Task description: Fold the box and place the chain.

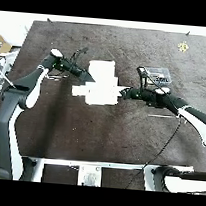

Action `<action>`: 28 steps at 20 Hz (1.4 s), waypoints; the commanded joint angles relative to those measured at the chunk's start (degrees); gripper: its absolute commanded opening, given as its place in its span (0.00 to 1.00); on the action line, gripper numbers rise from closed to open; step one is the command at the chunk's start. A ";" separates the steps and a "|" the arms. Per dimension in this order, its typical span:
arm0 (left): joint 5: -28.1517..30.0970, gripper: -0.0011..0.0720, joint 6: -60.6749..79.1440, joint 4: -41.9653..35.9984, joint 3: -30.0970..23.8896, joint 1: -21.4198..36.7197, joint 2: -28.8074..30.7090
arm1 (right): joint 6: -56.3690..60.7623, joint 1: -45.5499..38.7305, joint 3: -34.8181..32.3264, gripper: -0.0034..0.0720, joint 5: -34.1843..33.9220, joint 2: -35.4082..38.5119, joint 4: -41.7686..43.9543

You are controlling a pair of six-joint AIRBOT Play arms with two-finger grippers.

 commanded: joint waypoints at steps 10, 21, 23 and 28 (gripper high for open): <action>1.05 0.03 13.97 0.31 0.04 0.02 0.26 | -5.35 -0.85 0.26 0.64 1.11 2.25 -0.26; 5.40 0.02 35.17 0.28 0.04 0.02 0.26 | -23.17 -3.76 0.44 0.64 -3.63 5.75 7.65; 5.64 0.02 36.20 0.35 -0.17 0.15 0.26 | -25.51 -3.74 0.44 0.64 -3.10 5.68 9.99; 7.21 0.02 39.10 0.33 -1.97 0.31 0.26 | -25.81 -3.72 0.35 0.64 -2.71 5.57 10.01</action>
